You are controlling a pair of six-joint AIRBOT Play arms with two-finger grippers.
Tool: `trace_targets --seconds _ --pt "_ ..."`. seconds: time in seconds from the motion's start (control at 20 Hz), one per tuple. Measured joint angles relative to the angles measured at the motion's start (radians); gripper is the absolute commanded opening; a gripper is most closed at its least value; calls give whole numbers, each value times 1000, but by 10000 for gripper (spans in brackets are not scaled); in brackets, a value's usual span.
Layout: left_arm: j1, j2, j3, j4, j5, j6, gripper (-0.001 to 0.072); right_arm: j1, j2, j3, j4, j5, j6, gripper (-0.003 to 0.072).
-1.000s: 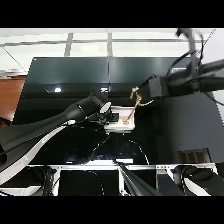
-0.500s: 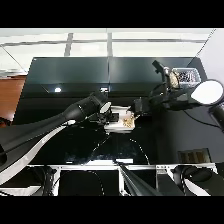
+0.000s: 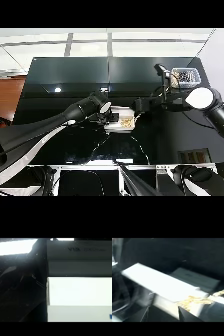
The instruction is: Fold the box and place the chain.
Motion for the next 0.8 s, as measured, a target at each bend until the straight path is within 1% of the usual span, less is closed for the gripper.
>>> trace_targets --seconds 0.1,0.15,0.2,0.25,0.35,0.5,0.65,0.8 --pt "0 0 0 0 0 0 29 -81 0 -2 -85 -3 25 424" --pt "0 0 0 0 0 0 29 -125 -3 -4 -155 -16 58 471" --pt "0 0 0 0 0 0 29 -173 -11 -8 -246 -39 104 693" --pt "0 0 0 0 0 0 29 -220 -29 -10 -332 -60 150 706" --pt "0 0 0 0 1 0 29 -299 -84 -11 -426 -111 212 706" --pt "0 0 0 0 1 0 29 -386 -230 37 -456 -185 262 706" --pt "0 0 0 0 1 0 29 -423 -422 173 -434 -209 284 706" --pt "0 0 0 0 1 0 29 -436 -608 338 -370 -181 294 698"
